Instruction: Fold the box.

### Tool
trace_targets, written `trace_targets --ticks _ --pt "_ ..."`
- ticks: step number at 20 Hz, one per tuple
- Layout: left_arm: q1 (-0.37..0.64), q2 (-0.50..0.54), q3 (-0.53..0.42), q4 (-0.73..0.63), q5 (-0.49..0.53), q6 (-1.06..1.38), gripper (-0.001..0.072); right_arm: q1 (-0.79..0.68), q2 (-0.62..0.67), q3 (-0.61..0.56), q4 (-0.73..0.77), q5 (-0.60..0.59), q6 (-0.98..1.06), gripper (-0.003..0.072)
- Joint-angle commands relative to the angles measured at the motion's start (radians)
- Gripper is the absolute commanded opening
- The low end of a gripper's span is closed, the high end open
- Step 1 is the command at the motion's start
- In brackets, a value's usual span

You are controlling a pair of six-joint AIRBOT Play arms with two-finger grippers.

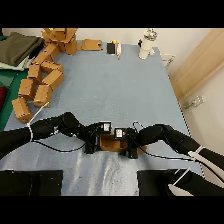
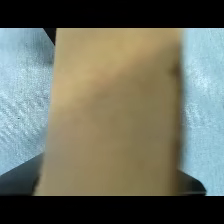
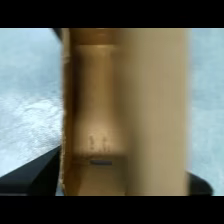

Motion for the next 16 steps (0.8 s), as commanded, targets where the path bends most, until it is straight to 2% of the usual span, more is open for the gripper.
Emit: trace_targets --ticks 1,5,11,16 --pt "0.0 0.0 -0.001 0.0 0.0 0.0 0.0452 -0.001 0.001 0.03 0.0 -0.098 0.014 0.0706" --pt "0.0 -0.001 -0.001 0.0 0.0 0.0 0.0452 -0.03 0.001 0.077 -0.107 -0.123 0.158 0.0706" --pt "0.0 0.0 -0.001 0.0 0.0 0.0 0.0452 -0.048 0.084 0.16 -0.364 -0.307 0.399 0.0703" --pt "0.0 0.0 -0.001 0.0 0.0 0.0 0.0452 -0.048 0.183 0.167 -0.362 -0.378 0.408 0.0703"
